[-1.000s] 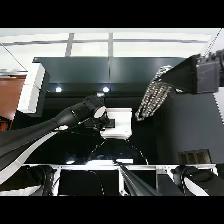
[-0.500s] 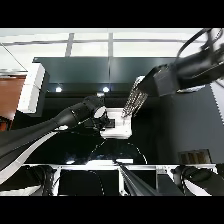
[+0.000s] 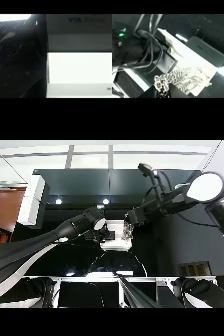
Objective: Fold the box and place the chain.
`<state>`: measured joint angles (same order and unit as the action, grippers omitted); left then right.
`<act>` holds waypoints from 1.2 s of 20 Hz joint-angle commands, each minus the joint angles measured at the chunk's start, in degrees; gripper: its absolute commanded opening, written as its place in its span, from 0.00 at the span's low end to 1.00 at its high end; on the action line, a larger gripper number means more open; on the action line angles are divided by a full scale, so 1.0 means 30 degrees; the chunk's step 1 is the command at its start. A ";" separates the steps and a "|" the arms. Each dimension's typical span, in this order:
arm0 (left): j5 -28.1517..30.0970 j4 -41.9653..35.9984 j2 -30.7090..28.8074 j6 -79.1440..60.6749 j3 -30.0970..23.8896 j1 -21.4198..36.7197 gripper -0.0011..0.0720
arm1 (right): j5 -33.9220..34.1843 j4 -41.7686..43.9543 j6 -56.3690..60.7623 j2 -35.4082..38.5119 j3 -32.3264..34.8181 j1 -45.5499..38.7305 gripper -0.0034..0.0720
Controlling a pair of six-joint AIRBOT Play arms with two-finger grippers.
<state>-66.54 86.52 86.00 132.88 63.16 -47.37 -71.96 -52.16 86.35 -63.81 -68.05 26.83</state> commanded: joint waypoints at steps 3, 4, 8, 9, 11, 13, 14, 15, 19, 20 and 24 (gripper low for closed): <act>-0.0007 0.0007 0.0000 0.0007 0.0015 0.0015 0.05 | 0.0452 0.0510 -0.0175 -0.0328 0.0466 -0.0015 0.07; -0.0007 0.0007 0.0000 0.0000 0.0015 0.0015 0.05 | 0.0270 0.0437 -0.0168 -0.0328 0.0466 -0.0007 0.07; 0.0007 0.0007 0.0000 0.0000 0.0015 0.0015 0.05 | 0.0437 -0.0364 -0.0160 -0.0401 0.1348 0.0393 0.07; 0.0007 0.0007 0.0000 0.0000 0.0015 0.0015 0.05 | 0.0867 -0.0379 -0.0510 -0.0437 0.1960 0.0641 0.07; 0.0007 0.0007 0.0000 0.0000 0.0015 0.0022 0.05 | 0.2820 -0.1217 -0.0721 -0.0590 0.3344 0.1239 0.07; 0.0015 0.0007 0.0000 0.0000 0.0015 0.0022 0.05 | 0.4532 -0.1282 -0.0736 -0.0903 0.4102 0.1319 0.22; 0.0007 0.0007 0.0000 0.0000 0.0015 0.0022 0.05 | 0.4685 -0.1290 -0.0750 -0.0940 0.4095 0.1166 0.32; 0.0007 0.0000 0.0000 0.0007 0.0015 0.0022 0.05 | 0.4364 -0.1290 -0.0750 -0.0852 0.3993 0.0911 0.32; -0.0022 0.0000 0.0000 0.0007 0.0015 0.0015 0.05 | 0.1814 -0.1297 -0.1581 0.0444 0.3541 -0.0845 0.33; -0.0051 -0.0007 0.0000 0.0000 0.0015 0.0015 0.05 | 0.1180 -0.1588 -0.1778 0.0794 0.3541 -0.1202 0.33; -0.0051 -0.0007 0.0000 0.0007 0.0015 0.0015 0.05 | 0.0299 -0.3803 -0.4087 0.1610 0.4459 -0.2747 0.65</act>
